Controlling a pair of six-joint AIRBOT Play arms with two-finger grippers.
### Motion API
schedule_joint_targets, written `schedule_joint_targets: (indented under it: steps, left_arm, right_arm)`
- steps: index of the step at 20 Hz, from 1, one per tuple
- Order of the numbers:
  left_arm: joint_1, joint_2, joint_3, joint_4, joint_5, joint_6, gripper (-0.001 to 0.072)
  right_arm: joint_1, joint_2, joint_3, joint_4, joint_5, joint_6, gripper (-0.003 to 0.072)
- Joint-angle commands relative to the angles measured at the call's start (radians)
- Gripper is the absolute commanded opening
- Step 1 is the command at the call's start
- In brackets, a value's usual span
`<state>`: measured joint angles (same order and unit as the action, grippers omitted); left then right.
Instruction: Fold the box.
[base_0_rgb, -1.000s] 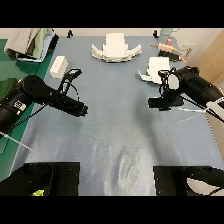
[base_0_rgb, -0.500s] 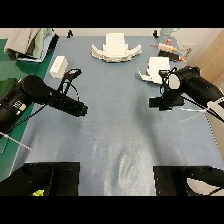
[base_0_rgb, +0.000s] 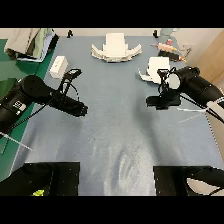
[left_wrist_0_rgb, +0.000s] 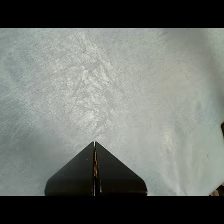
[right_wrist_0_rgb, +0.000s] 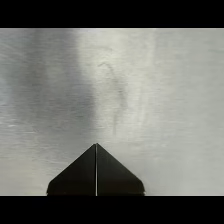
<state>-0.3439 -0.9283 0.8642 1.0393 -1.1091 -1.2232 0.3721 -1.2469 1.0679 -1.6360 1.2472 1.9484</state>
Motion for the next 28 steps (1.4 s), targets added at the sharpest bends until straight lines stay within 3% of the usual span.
schedule_joint_targets:
  steps: [1,3,4,5,7,8,9,12,16,19,25,27,28]
  left_arm:
    - [0.001,0.0,0.0,0.0,0.015,0.001,0.0013]
    - [0.001,0.0,0.0,0.0,0.029,0.001,0.0013]
    - [0.001,0.0,0.0,0.0,0.029,0.001,0.0013]
    - [0.001,0.0,0.0,0.0,0.028,0.001,0.0013]
    - [0.001,0.0,0.0,0.0,0.028,0.001,0.0013]
    - [0.001,0.0,0.0,0.0,0.028,0.001,0.0013]
    - [0.001,0.0,0.0,0.0,0.028,0.001,0.0013]
    - [0.001,0.0,0.0,0.0,0.028,0.001,0.0013]
    - [0.001,0.0,0.0,0.0,0.028,0.001,0.0013]
    - [0.001,0.0,0.0,0.0,0.028,0.001,0.0013]
    - [0.001,0.0,0.0,0.0,0.028,0.001,0.0013]
    - [0.001,0.0,0.0,0.0,0.028,0.001,0.0013]
    - [0.001,0.0,0.0,0.0,0.028,0.001,0.0013]
  right_arm:
    - [-0.005,-0.001,0.006,0.014,-0.089,0.003,0.0004]
    - [-0.07,-0.018,0.072,-0.089,-0.117,0.003,0.0021]
    - [-0.145,-0.047,0.146,-0.093,-0.098,-0.027,0.0137]
    - [-0.233,-0.087,0.231,-0.066,-0.074,-0.089,0.0202]
    - [-0.43,-0.212,0.443,0.031,-0.029,-0.251,0.0213]
    - [-0.527,-0.295,0.562,0.097,-0.013,-0.317,0.0324]
    - [-0.613,-0.386,0.687,0.169,-0.001,-0.37,0.0377]
    - [-0.788,-0.634,0.974,0.36,0.002,-0.444,0.0376]
    - [-0.883,-0.804,1.012,0.647,-0.174,-0.604,0.0376]
    - [-0.888,-0.895,1.012,0.807,-0.21,-0.741,0.0375]
    - [-0.868,-0.933,1.012,0.841,-0.222,-0.79,0.0361]
    - [-0.863,-0.933,1.012,0.84,-0.173,-0.79,0.0263]
    - [-0.861,-0.932,1.013,0.84,-0.144,-0.79,0.017]
